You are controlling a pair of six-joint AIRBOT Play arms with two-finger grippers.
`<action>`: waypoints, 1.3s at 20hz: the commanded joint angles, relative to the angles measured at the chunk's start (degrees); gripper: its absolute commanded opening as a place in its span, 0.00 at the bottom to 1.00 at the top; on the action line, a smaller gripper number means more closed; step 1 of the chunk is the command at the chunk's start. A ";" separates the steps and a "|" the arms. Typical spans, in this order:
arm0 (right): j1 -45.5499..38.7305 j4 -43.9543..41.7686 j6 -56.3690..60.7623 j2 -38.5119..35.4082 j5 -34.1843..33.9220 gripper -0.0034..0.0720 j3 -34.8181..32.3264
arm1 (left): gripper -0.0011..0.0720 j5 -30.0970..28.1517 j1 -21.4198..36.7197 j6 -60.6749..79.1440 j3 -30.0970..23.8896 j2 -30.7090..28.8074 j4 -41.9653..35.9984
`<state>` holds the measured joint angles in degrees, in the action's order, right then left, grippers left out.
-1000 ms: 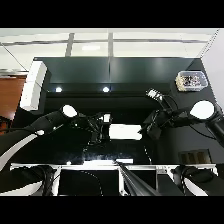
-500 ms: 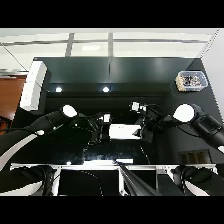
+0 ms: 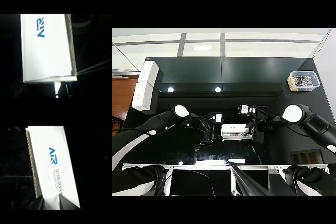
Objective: Fold the box and place the chain.
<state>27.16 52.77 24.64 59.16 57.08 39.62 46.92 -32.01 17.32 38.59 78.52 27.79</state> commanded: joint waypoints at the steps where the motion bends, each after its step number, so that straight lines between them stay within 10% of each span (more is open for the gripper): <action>1: 0.11 -0.26 -0.02 0.04 1.14 0.31 0.00 | 0.39 0.04 -0.02 0.04 0.02 0.04 0.02; 4: 0.11 -0.26 0.26 0.04 1.11 0.48 0.00 | 0.39 0.02 -0.02 0.04 0.02 0.04 0.02; 26: 0.87 0.09 0.66 0.15 -1.38 0.48 -1.99 | 0.39 0.02 -0.02 0.04 0.02 0.04 0.02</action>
<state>28.01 53.34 25.23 59.29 55.92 37.45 46.98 -32.01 17.39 38.59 78.52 27.81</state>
